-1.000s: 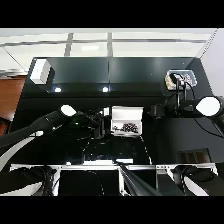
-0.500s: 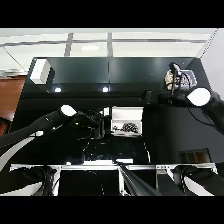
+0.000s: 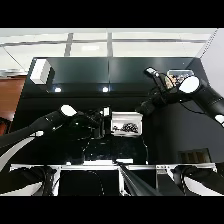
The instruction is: Fold the box and place the chain.
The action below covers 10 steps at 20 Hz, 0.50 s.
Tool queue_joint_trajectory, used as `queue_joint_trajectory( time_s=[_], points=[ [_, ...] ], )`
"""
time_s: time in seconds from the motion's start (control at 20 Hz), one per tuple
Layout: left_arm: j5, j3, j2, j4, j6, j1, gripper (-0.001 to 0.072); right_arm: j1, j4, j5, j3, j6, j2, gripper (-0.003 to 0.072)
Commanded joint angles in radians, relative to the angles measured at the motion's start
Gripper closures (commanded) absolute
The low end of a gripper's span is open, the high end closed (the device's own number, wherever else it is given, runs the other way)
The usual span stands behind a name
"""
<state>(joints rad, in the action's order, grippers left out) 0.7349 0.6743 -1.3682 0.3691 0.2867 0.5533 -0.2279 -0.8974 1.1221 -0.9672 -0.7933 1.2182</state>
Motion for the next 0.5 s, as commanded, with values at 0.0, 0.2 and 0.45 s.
queue_joint_trajectory(
  time_s=[0.0,0.2,0.45],
  points=[
    [0.001,0.001,0.000,0.000,0.000,0.000,0.0436,-0.023,0.015,0.165,-0.015,0.224,-0.011,-0.0034],
    [0.001,0.001,0.000,0.000,0.000,0.000,0.0436,-0.093,0.015,0.085,0.058,0.354,-0.011,-0.0034],
    [0.001,0.001,0.000,0.000,0.000,0.000,0.0436,-0.155,0.003,0.060,0.085,0.407,-0.011,-0.0034]
  ],
)
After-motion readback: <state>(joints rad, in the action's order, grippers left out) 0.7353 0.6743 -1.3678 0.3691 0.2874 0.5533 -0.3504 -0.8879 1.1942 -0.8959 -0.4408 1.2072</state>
